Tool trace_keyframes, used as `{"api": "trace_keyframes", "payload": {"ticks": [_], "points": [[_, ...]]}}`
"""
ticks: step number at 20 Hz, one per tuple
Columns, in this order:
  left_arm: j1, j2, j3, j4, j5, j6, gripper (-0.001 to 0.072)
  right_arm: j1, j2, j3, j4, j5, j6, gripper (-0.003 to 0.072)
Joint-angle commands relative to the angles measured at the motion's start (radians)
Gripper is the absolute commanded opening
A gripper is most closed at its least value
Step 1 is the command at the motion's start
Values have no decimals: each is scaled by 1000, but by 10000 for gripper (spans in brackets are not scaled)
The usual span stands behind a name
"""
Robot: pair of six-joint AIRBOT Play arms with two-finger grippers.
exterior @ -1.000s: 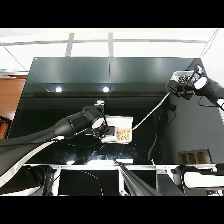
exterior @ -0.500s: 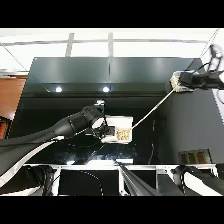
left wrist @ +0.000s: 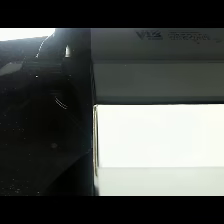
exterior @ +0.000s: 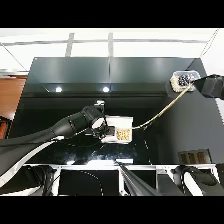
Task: Fold the box and place the chain.
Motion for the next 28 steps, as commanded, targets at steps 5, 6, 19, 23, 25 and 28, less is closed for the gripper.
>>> {"api": "trace_keyframes", "payload": {"ticks": [5, 6, 19, 23, 25, 28], "points": [[0, 0, 0, 0, 0, 0, 30, 47, 48, 0, 190, 169, -34, 7], [0, 0, 0, 0, 0, 0, 31, 74, 48, 0, 191, 171, -33, 8], [0, 0, 0, 0, 1, 0, 30, 185, 35, 0, 242, 163, -26, 8], [0, 0, 0, 0, 1, 0, 30, 185, 8, 0, 328, 167, -31, 8], [0, 0, 0, 0, 1, 0, 30, 185, -7, 0, 362, 166, -39, 8], [0, 0, 0, 0, 1, 0, 30, 185, -26, 0, 380, 163, -49, 8]]}}
